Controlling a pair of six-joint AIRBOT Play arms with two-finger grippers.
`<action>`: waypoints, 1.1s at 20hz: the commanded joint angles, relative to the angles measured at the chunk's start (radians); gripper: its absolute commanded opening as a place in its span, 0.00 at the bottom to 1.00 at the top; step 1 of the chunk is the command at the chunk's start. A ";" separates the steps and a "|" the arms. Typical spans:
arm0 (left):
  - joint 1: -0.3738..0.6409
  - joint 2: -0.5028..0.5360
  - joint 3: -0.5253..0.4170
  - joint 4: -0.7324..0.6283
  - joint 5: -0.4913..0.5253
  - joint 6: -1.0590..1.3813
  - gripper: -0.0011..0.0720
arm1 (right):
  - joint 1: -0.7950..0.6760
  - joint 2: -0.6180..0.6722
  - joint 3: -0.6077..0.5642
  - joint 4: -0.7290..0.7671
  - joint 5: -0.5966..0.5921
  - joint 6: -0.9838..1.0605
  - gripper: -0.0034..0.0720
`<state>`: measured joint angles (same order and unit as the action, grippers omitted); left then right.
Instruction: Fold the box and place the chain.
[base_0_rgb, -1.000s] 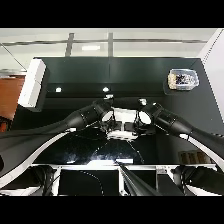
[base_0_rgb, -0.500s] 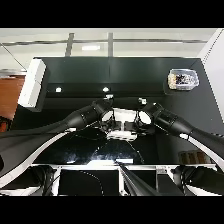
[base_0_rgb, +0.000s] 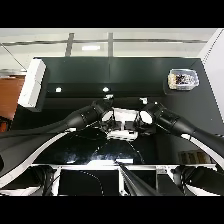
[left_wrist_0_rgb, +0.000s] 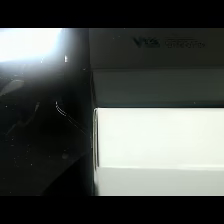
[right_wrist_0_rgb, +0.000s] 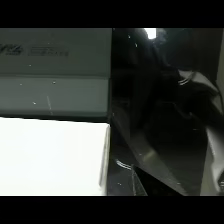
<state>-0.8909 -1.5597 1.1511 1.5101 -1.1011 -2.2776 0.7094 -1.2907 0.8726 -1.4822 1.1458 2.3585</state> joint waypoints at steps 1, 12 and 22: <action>0.000 0.000 0.000 0.000 0.000 0.000 0.06 | -0.031 0.076 0.001 -0.019 0.057 -0.061 0.64; 0.000 0.000 0.000 0.000 -0.001 0.000 0.06 | -0.231 0.554 0.040 -0.647 0.101 -0.201 0.63; 0.001 0.000 0.000 0.000 0.000 0.000 0.06 | -0.847 0.105 0.104 -0.385 -0.497 -0.156 0.99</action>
<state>-0.8909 -1.5597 1.1511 1.5097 -1.1019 -2.2776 0.0227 -1.0142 0.8906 -2.0384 0.7734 2.1792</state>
